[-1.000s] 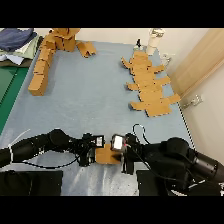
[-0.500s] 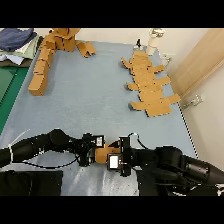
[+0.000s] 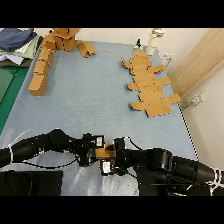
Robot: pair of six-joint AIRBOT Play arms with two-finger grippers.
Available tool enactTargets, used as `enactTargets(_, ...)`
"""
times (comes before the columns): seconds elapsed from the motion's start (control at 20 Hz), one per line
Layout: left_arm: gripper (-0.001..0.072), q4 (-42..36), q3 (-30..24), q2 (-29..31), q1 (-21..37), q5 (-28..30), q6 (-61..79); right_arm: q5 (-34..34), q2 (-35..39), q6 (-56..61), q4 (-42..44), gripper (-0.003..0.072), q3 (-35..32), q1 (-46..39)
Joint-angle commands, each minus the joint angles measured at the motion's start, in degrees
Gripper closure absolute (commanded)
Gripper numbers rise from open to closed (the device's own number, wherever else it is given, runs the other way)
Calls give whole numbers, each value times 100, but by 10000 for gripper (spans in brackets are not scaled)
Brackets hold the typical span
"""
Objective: Fold the box.
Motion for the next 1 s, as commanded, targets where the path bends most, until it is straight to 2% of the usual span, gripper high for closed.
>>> enactTargets(0.0,180,0,2,4,2,2,0,-52,-39,59,-127,355,33,17)
enactTargets(0.05,180,0,2,4,4,2,0,-142,-33,59,-125,398,87,17)
enactTargets(0.35,180,0,2,4,2,2,0,-313,225,175,-289,409,186,188)
enactTargets(0.45,180,0,2,4,4,2,0,-343,304,367,-531,525,186,234)
enactTargets(0.95,180,0,2,4,2,2,0,-391,317,745,-1453,528,424,267)
